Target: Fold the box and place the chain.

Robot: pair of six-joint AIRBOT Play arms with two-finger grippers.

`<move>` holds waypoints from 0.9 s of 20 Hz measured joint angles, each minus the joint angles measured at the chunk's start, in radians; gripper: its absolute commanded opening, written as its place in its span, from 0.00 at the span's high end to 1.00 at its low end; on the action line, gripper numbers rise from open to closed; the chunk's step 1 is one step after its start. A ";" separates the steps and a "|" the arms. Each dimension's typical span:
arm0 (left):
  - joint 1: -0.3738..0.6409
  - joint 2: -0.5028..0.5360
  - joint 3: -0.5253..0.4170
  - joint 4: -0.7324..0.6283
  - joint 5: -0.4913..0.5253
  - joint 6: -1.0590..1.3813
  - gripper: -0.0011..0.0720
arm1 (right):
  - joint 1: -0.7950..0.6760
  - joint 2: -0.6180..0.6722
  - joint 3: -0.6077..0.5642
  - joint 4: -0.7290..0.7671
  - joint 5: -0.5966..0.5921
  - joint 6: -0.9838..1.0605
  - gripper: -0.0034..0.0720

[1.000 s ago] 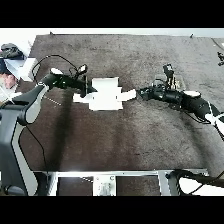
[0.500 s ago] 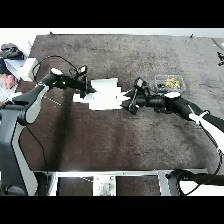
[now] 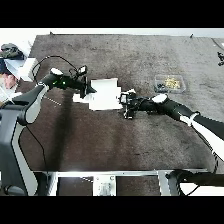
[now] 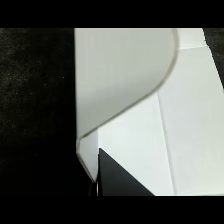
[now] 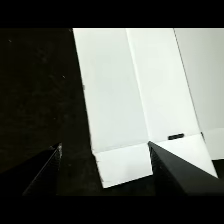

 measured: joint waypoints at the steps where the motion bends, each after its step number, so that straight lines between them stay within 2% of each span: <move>1: 0.000 0.000 0.000 0.000 0.000 0.000 0.97 | 0.006 -0.013 0.013 -0.011 -0.003 0.002 0.17; 9: 0.000 0.000 0.000 0.000 0.000 0.000 0.97 | 0.020 -0.126 0.142 -0.197 0.031 0.175 0.17; 18: 0.000 0.000 0.000 0.000 0.000 0.000 0.97 | 0.024 -0.126 0.168 -0.208 -0.072 0.223 0.18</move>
